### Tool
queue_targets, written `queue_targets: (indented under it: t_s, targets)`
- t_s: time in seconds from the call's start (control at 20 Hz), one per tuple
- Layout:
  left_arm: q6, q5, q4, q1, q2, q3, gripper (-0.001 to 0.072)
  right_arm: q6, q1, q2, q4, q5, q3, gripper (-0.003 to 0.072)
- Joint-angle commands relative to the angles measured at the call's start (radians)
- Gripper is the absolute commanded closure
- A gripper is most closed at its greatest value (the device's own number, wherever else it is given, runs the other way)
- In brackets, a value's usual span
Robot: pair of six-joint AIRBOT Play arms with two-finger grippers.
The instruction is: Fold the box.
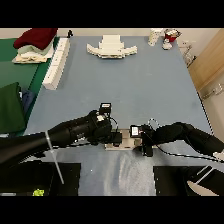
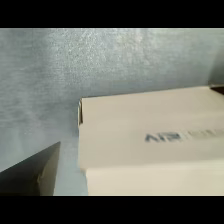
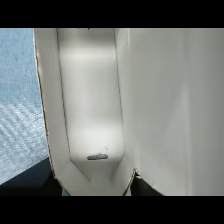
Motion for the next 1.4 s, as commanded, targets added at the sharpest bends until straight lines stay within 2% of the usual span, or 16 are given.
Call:
queue_targets:
  t_s: [0.0,0.05,0.1,0.15,0.25,0.45,0.65,0.7,0.9,1.0,1.1,1.2,1.25,1.35]
  targets:
    - [0.067,-0.079,-0.017,0.000,0.128,0.001,0.0078,0.001,0.000,0.000,0.000,0.000,0.000,0.0214]
    - [0.083,-0.106,-0.016,0.000,0.172,0.001,0.0080,0.001,0.000,0.000,0.000,0.000,0.000,0.0214]
    - [0.106,-0.126,-0.012,0.000,0.206,0.001,0.0271,0.001,0.000,0.000,0.000,0.000,0.000,0.0215]
    - [0.172,-0.141,-0.009,0.000,0.235,0.001,0.0714,0.001,0.000,0.000,0.000,0.000,0.000,0.0214]
    - [0.330,-0.146,-0.009,0.000,0.264,0.001,0.0697,0.001,0.000,0.000,0.000,0.000,0.000,0.0214]
    - [0.525,-0.126,0.002,0.002,0.240,0.000,0.0697,0.001,0.000,0.000,0.000,0.000,0.000,0.0214]
    - [0.760,-0.035,-0.006,-0.015,0.247,-0.001,0.0698,0.001,0.000,0.000,0.000,0.000,0.000,0.0214]
    - [0.835,-0.019,-0.043,-0.013,0.270,-0.011,0.0699,0.001,0.000,0.000,0.000,0.000,0.000,0.0214]
    - [1.135,0.100,-0.110,0.105,0.426,-0.158,0.0699,0.001,0.000,0.000,0.000,0.000,0.000,0.0214]
    - [1.418,0.102,-0.189,0.185,0.472,-0.238,0.0697,0.001,0.000,0.000,0.000,0.000,0.000,0.0215]
    - [1.648,0.098,-0.309,0.281,0.492,-0.308,0.0686,0.001,0.000,0.000,0.000,0.000,0.000,0.0214]
    - [1.844,0.117,-0.411,0.365,0.491,-0.362,0.0042,0.001,0.000,0.000,0.000,0.000,0.000,0.0215]
    - [1.929,0.135,-0.462,0.402,0.491,-0.390,0.0018,0.001,0.000,0.000,0.000,0.000,0.000,0.0215]
    - [2.082,0.187,-0.564,0.454,0.491,-0.449,0.0018,0.001,0.000,0.000,0.000,0.000,0.000,0.0214]
